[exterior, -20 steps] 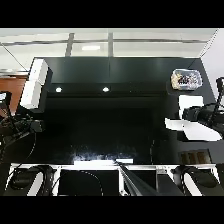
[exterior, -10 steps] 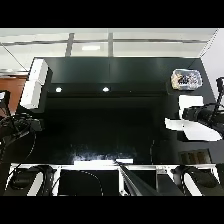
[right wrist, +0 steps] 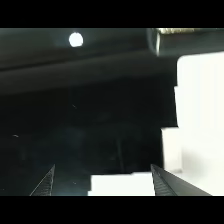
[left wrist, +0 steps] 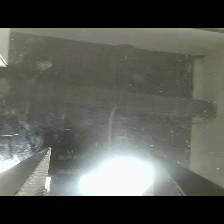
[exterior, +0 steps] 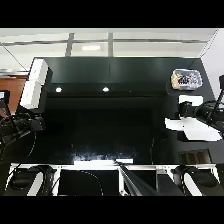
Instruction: Fold the box and place the chain.
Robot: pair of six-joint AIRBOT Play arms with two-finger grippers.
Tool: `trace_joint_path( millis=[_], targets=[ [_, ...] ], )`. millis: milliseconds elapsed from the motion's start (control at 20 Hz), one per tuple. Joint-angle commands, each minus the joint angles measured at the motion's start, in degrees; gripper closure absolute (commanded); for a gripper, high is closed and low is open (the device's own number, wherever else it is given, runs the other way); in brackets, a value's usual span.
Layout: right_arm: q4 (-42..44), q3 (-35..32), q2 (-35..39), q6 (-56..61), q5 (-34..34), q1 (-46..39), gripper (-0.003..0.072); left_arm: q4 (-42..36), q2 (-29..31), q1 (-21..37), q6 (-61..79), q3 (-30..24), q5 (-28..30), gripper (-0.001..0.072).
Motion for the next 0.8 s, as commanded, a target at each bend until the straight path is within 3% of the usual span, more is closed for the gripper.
trace_joint_path(
  millis=[0, 150, 450, 600, 750],
  targets=[
    [-7.63, 0.11, -2.99, 7.08, 2.23, -3.74, -0.0034, -1.11, 0.02, -0.02, 0.22, -0.02, -0.37, 0.0002],
    [-13.44, 3.21, -8.57, 7.67, 2.93, -15.26, -0.0034, -1.09, 0.02, -0.02, 0.22, -0.02, -0.59, 0.0002],
    [-7.15, 20.28, -28.20, -1.49, 11.61, -44.30, -0.0034, -1.09, 0.02, -0.02, 0.22, -0.02, -0.35, 0.0003],
    [0.61, 25.40, -36.09, -3.34, 11.47, -56.04, -0.0034, -1.11, 0.02, -0.02, 0.22, -0.02, -0.46, 0.0002],
    [14.75, 30.62, -46.27, -15.04, 13.29, -63.73, -0.0034, -1.95, 0.02, -0.02, 0.20, -0.02, -0.28, 0.0003]
  ],
)
